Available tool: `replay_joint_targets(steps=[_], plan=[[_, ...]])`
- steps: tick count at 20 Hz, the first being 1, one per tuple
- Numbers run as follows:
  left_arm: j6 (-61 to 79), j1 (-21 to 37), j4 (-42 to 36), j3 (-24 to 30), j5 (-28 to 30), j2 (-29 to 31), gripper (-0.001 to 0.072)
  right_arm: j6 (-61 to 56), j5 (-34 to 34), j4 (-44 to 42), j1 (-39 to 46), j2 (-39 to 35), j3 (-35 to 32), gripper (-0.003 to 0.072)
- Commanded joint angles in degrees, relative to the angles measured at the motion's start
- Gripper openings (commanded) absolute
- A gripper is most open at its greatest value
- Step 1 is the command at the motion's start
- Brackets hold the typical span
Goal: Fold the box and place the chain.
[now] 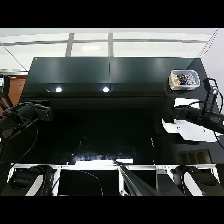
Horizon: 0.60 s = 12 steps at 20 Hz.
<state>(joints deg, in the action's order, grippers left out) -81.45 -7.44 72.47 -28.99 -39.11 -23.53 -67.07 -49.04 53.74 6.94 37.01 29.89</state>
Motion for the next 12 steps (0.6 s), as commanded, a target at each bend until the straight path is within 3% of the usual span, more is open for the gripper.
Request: replay_joint_targets(steps=[1,12], plan=[[0.0,0.0,0.0,0.0,0.0,0.0,0.0031,0.0,-0.5,0.1,0.0,-0.1,0.0,0.0016],[0.0,0.0,0.0,0.0,0.0,0.0,0.0031,0.0,-1.8,0.0,0.0,-0.1,0.0,0.0017]])
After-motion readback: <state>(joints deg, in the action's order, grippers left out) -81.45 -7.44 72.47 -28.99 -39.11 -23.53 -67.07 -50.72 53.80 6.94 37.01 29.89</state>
